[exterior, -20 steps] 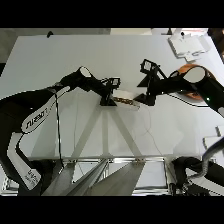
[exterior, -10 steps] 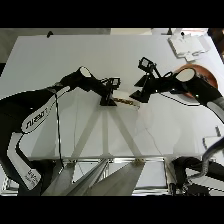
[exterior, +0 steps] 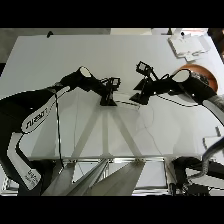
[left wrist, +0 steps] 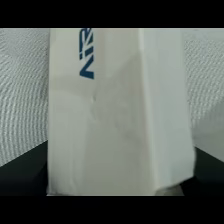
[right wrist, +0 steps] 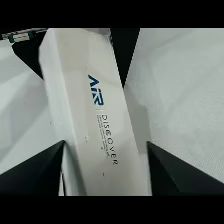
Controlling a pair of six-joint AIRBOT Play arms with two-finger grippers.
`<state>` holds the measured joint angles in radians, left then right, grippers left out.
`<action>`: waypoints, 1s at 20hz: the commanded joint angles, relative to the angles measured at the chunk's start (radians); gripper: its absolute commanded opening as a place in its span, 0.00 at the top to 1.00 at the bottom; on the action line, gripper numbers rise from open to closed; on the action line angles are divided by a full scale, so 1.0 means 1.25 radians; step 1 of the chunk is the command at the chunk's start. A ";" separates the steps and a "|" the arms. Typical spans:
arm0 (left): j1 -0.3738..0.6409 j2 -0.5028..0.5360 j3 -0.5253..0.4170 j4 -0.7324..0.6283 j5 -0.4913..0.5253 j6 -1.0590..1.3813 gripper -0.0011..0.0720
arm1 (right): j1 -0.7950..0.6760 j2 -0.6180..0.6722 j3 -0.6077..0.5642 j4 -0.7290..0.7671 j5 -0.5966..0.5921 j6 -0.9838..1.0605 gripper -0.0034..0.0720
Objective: Fold the box and place the chain.
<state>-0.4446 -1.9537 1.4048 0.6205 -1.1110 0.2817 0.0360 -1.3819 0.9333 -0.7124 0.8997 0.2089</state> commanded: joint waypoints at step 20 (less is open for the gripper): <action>0.000 0.001 0.001 0.001 0.000 0.002 0.78 | 0.045 0.022 -0.029 -0.083 -0.074 0.003 0.06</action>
<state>-0.4446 -1.9537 1.4048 0.6212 -1.1107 0.2855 0.0914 -1.3720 0.9180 -0.8154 0.8288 0.2123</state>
